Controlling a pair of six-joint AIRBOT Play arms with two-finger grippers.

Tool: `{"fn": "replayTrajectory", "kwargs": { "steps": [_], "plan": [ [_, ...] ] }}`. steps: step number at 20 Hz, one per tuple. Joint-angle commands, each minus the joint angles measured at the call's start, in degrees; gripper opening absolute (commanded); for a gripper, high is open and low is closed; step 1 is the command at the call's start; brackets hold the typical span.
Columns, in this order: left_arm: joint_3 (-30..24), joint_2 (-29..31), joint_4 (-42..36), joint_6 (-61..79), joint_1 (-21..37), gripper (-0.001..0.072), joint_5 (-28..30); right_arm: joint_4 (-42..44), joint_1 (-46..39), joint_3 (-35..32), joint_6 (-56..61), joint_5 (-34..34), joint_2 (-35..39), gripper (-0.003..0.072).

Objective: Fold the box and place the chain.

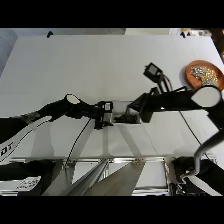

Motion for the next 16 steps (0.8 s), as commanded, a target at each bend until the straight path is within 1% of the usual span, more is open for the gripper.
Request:
{"fn": "replayTrajectory", "kwargs": {
  "steps": [1,3,4,5,7,9,11,13,14,16],
  "plan": [
    [0.04,0.04,0.02,0.00,0.04,0.0273,0.00,1.66,4.85,0.33,0.35,-6.58,-5.73,0.0017],
    [0.04,0.04,0.00,0.00,0.04,0.0273,0.00,1.60,6.23,0.33,0.37,-7.39,-8.07,0.0023],
    [0.04,0.04,0.00,0.00,0.04,0.0273,0.02,1.16,6.75,0.33,0.37,-7.41,-8.74,0.0081],
    [0.04,0.04,0.00,0.00,0.04,0.0273,0.00,0.09,7.15,0.33,0.55,-7.56,-8.83,0.0119],
    [0.04,0.04,0.00,0.00,0.04,0.0273,0.00,-1.66,7.19,0.39,0.68,-7.52,-8.81,0.0119],
    [0.04,0.04,0.00,0.00,0.04,0.0273,0.02,-5.66,7.19,1.66,2.58,-4.66,-8.81,0.0119],
    [0.04,0.04,0.00,0.00,0.04,0.0273,0.02,-10.36,7.19,5.20,2.89,0.79,-8.81,0.0119],
    [0.04,0.04,0.00,0.00,0.04,0.0273,0.02,-14.78,6.14,10.45,2.91,5.42,-8.81,0.0111],
    [0.04,0.04,0.00,0.00,0.04,0.0273,0.02,-16.28,5.16,12.96,2.91,6.64,-8.81,0.0096],
    [0.04,0.04,0.00,0.00,0.04,0.0273,0.02,-18.25,2.27,16.68,2.84,6.43,-8.81,0.0096]
  ]
}}
